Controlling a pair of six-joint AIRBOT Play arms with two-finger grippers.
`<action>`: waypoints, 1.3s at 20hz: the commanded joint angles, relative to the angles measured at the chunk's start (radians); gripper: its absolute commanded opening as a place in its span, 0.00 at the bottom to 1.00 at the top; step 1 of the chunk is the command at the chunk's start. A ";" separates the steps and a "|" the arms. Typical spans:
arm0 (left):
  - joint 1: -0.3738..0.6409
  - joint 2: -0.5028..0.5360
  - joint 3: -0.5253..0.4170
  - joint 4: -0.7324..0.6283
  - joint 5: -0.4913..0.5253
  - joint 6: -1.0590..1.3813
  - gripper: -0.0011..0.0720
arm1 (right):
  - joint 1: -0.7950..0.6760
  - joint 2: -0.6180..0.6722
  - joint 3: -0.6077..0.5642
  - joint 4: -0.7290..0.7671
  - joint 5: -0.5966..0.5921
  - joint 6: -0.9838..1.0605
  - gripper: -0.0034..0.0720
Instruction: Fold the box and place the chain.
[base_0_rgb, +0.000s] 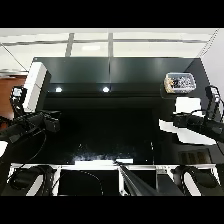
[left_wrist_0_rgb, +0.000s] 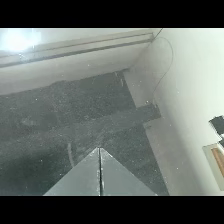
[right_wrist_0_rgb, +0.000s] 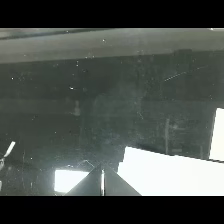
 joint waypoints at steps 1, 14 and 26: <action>-0.001 0.000 0.000 0.000 0.000 0.000 0.05 | 0.000 0.001 0.000 0.000 0.000 0.000 0.06; -0.001 0.000 0.000 0.000 0.000 0.000 0.05 | 0.000 0.001 0.000 0.000 0.000 0.000 0.06; -0.003 -0.123 -0.006 -0.079 0.349 0.000 0.98 | -0.102 -0.184 0.092 -0.190 -0.296 0.268 0.94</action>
